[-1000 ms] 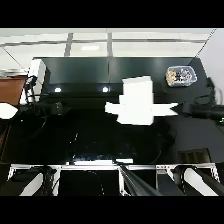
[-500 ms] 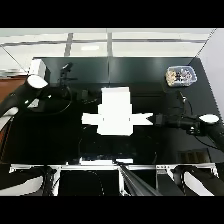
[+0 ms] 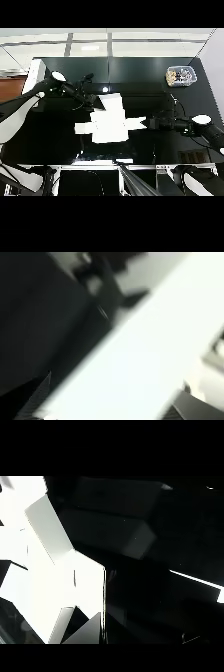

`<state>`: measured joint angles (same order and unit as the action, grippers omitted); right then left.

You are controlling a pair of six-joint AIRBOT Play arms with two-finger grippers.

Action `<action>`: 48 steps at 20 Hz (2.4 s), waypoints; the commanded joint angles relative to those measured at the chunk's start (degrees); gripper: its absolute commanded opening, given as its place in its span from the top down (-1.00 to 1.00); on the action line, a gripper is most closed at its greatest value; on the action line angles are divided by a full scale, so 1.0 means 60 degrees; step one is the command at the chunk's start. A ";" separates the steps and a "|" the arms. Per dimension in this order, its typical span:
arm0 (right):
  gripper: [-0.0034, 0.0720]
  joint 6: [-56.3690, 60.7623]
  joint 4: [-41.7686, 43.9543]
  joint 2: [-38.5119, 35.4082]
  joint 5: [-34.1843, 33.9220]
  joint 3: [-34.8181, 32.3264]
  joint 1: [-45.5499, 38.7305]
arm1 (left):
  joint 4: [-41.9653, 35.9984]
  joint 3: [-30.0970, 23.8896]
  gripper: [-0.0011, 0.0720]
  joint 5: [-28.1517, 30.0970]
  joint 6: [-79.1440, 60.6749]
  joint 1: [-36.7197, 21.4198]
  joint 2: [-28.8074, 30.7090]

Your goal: Fold the box and place the chain.

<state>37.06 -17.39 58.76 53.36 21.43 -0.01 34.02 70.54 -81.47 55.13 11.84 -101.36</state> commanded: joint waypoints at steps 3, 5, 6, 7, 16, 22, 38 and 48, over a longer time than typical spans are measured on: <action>0.88 0.0000 0.0007 -0.0007 -0.0015 -0.0004 0.0069 | 0.0131 0.0211 -0.56 -0.1559 -0.1475 0.0011 -0.0474; 0.88 0.0000 0.0007 -0.0007 -0.0015 -0.0004 0.0069 | 0.0630 0.0208 -0.35 -0.1377 -0.1475 0.0011 -0.0474; 0.88 0.0000 0.0007 -0.0007 -0.0036 -0.0004 0.0069 | 0.0845 0.0208 -0.34 -0.1300 -0.1457 0.0011 -0.0474; 0.88 0.0000 0.0007 -0.0007 -0.0076 -0.0004 0.0069 | 0.0951 0.0208 -0.33 -0.1209 -0.1399 0.0011 -0.0470; 0.88 0.0004 0.0011 -0.0007 -0.0193 -0.0004 0.0069 | 0.0918 -0.0546 -0.29 0.0404 -0.1395 0.0007 0.0346; 0.88 0.0004 0.0015 -0.0007 -0.0186 -0.0004 0.0069 | -0.0495 -0.0834 0.36 -0.0619 -0.3442 0.0007 0.0189; -0.95 -0.0193 -0.3905 -0.0007 0.1829 0.2932 -0.0350 | -0.1137 -0.4506 0.90 0.3952 -0.7533 0.0954 0.4113; -0.95 -0.4138 -0.4054 0.0015 0.1111 0.2554 0.1235 | -0.0630 -0.4572 0.90 0.6084 -1.1089 0.2317 0.4182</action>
<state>21.67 -40.80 58.81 61.58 37.89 3.25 29.95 43.33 -48.71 -7.86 23.83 -76.27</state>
